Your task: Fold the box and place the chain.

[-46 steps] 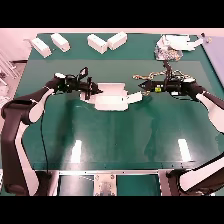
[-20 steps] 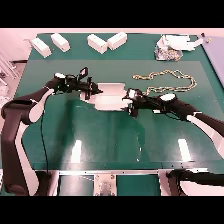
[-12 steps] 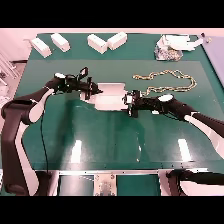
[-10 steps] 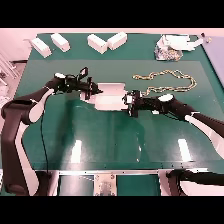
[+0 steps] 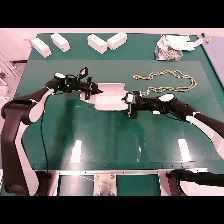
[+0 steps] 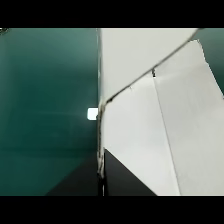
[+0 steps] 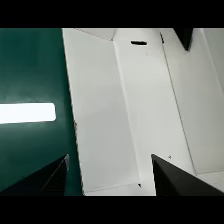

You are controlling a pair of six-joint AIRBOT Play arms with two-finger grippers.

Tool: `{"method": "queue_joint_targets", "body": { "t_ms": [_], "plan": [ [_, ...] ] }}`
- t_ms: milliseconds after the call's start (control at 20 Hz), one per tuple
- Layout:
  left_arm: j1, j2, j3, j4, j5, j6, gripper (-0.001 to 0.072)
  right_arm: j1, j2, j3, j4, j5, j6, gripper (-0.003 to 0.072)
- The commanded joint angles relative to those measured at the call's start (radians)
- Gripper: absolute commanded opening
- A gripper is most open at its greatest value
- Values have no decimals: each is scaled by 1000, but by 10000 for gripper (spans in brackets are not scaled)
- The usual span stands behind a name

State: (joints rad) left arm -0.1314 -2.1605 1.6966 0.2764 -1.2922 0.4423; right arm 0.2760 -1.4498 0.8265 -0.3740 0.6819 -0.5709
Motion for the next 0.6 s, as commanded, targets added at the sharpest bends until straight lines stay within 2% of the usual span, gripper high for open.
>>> {"method": "queue_joint_targets", "body": {
  "t_ms": [0, 200, 550],
  "plan": [
    [0, 0, 0, 0, 0, 0, 21, 6, -34, 0, -13, 5, 6, 598],
    [0, 0, 0, 0, 0, 0, 21, 17, -46, 0, -12, -49, -70, 598],
    [0, 0, 0, 0, 0, 0, 21, 21, -46, 0, 5, -174, -69, 598]
  ]
}}
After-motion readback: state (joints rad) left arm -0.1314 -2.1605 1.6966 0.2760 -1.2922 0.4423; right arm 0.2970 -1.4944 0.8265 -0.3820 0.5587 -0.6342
